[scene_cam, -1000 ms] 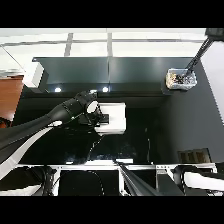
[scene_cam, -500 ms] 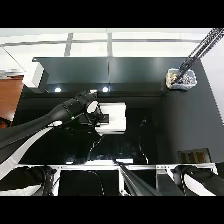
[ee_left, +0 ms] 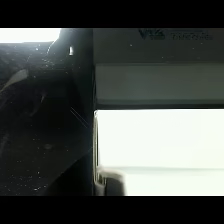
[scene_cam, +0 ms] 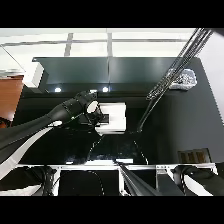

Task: Fold the box and place the chain.

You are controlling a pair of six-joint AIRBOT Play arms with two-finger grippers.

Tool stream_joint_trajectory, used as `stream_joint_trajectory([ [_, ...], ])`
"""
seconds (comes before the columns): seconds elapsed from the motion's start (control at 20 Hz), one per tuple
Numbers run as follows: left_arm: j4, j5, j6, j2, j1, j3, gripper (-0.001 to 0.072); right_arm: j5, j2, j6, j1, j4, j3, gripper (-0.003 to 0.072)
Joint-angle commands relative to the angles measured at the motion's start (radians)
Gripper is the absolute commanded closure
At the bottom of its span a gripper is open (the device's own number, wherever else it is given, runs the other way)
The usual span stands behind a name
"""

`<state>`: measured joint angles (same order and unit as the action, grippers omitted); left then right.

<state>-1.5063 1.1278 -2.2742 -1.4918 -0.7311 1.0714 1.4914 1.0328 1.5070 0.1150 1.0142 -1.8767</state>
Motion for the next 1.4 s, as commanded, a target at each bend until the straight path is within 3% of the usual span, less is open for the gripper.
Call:
stream_joint_trajectory([
  [0.0,-0.001,0.000,0.000,0.000,0.000,0.000,0.0679,0.057,0.000,-0.004,0.010,-0.150,0.060,0.0670],
  [0.25,-0.001,0.000,0.000,0.000,0.000,0.000,0.0679,0.016,0.000,-0.029,0.119,-0.150,0.201,0.0669],
  [1.15,0.000,0.001,0.000,0.000,0.000,0.000,0.0679,-0.672,0.026,0.026,0.425,-0.180,0.898,0.0669],
  [1.35,-0.001,0.003,0.000,0.000,0.000,0.000,0.0679,-0.690,0.074,0.031,0.438,-0.179,0.975,0.0668],
])
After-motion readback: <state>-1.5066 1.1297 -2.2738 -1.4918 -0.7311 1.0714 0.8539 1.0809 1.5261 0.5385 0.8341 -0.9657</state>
